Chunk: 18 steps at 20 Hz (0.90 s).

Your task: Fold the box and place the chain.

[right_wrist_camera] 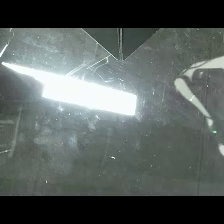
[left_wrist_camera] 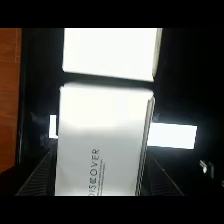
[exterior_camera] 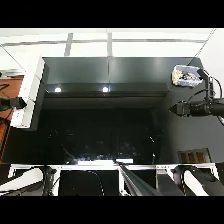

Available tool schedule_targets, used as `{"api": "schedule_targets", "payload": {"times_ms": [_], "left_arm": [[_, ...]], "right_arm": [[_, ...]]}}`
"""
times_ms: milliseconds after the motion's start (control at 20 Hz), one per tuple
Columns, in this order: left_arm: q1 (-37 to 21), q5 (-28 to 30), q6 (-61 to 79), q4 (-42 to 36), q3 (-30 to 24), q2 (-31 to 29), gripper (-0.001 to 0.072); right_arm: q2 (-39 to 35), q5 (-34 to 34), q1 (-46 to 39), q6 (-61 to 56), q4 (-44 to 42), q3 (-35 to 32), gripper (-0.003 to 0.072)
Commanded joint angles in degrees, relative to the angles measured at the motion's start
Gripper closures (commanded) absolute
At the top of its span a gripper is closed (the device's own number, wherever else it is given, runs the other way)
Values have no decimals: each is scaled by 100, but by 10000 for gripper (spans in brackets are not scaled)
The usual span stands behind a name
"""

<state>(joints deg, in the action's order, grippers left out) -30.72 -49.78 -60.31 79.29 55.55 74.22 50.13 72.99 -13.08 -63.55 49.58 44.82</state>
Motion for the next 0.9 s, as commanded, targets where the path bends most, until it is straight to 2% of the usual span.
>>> {"api": "schedule_targets", "payload": {"times_ms": [0,200,250,300,350,450,550,700,850], "left_arm": [[162,22,-540,-81,490,22,-7],[667,-1067,-1327,-372,2004,-57,3],[811,-1403,-1631,-634,2369,-57,127],[953,-1735,-1829,-890,2623,-72,462],[1123,-1930,-1790,-1263,2715,-160,679],[1569,-1823,-1768,-1641,2494,-544,683],[2133,-1443,-1609,-1606,1934,-1121,682],[2778,-540,-1550,-1388,525,-2124,683],[3001,-48,-1340,-837,-920,-2964,682]], "right_arm": [[-2,-24,11,-79,-11,4,672],[-2,-621,424,-68,-188,4,672],[-2,-807,590,-50,-258,4,672],[-2,-1023,767,-50,-249,4,672],[-2,-1202,903,-48,-216,4,672],[-2,-1550,1043,-50,-85,4,672],[-2,-1816,1038,-52,146,7,671],[-2,-1836,1029,-52,184,4,671],[-2,-1836,1029,-52,184,4,671]]}}
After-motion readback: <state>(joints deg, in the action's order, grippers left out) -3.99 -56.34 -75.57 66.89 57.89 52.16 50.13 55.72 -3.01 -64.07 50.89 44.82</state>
